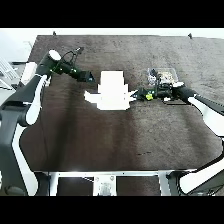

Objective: Fold the box and place the chain.

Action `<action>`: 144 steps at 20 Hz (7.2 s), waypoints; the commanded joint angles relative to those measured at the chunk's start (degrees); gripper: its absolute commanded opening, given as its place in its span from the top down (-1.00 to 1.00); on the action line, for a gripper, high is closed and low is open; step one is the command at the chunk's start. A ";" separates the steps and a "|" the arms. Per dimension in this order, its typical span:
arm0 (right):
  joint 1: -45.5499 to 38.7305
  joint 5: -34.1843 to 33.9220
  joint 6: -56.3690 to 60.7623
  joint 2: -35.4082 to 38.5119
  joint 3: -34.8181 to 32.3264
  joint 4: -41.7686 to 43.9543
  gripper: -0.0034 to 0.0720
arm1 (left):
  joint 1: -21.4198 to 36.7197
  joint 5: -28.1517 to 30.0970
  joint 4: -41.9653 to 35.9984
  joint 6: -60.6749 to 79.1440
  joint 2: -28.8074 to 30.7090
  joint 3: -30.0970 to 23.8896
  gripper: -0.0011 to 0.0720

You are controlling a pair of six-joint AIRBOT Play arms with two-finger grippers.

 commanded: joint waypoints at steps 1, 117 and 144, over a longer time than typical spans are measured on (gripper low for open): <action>0.00 -0.24 0.00 0.02 0.00 0.00 0.88 | -0.52 1.62 -4.61 1.20 -2.21 0.81 -0.47; -6.80 4.68 -50.16 23.58 -23.98 12.24 0.48 | -1.99 4.17 -34.93 83.56 0.46 -26.97 0.92; 12.17 -22.34 -88.63 17.81 -23.91 2.10 -0.81 | -1.99 3.76 -34.58 83.54 0.48 -26.97 0.91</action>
